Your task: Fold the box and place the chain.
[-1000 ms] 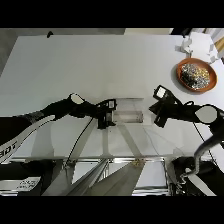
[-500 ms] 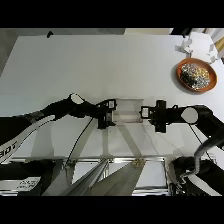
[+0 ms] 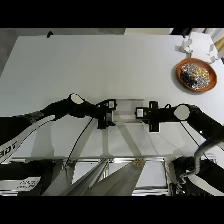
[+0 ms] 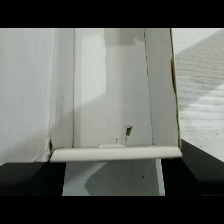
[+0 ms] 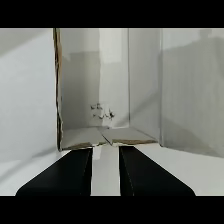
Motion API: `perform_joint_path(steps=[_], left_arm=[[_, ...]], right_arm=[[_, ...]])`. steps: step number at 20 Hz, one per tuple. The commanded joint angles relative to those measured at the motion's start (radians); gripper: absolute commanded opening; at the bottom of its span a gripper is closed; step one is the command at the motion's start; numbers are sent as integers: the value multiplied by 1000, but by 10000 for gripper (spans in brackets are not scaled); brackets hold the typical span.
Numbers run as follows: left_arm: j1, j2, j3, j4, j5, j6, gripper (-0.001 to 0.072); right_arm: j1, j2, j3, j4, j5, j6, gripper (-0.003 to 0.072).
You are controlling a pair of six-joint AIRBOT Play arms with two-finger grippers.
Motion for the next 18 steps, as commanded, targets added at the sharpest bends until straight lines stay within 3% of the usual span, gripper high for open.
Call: perform_joint_path(steps=[1, 6, 9, 12, 18], left_arm=[[0, 1, -1, 0, 1, 0, 209], [0, 1, -1, 0, 1, 0, 209], [0, 1, -1, 0, 1, 0, 209], [0, 1, -1, 0, 1, 0, 209], [0, 1, -1, 0, 1, 0, 209]], right_arm=[[1, -12, 0, 70, -16, -36, 151], [2, -42, 0, 190, -23, -94, 155], [2, -48, 0, 209, -24, -115, 199], [2, -48, 0, 206, -28, -115, 423], [1, -39, 0, 183, -25, -105, 408]])
